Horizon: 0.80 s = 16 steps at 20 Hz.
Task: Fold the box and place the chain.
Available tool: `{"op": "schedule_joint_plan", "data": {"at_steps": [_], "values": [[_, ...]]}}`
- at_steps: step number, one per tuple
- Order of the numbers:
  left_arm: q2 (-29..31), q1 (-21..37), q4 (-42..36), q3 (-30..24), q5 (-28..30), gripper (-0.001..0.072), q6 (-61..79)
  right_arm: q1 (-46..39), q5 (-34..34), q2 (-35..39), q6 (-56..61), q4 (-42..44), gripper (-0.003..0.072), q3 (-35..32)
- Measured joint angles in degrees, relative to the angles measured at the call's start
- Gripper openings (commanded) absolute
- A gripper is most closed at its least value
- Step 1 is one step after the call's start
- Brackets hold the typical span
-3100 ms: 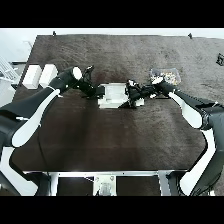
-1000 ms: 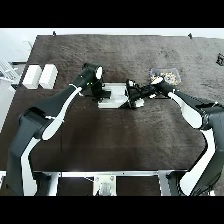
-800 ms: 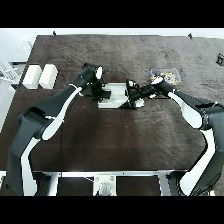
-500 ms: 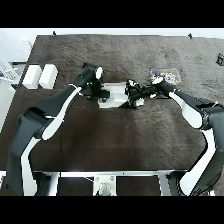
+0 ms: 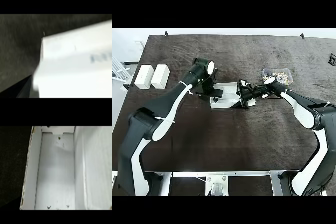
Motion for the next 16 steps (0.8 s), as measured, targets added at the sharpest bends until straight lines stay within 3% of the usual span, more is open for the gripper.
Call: {"op": "schedule_joint_plan", "data": {"at_steps": [7, 11, 16], "values": [[6.8, 1.4, -2.1, 0.1, -3.9, 0.0519, 11.3, 0.0, 0.0, 0.0, 0.0, 0.0, 0.0591, 0.0], [9.5, 6.8, -13.4, -0.7, -4.6, 0.0519, 26.9, 0.0, 0.0, 0.0, 0.0, 0.0, 0.0592, 0.0], [10.3, 13.9, -23.6, -8.7, 0.0, 0.0519, 56.7, 0.0, 0.0, 0.0, 0.0, 0.0, 0.0592, 0.0]]}}
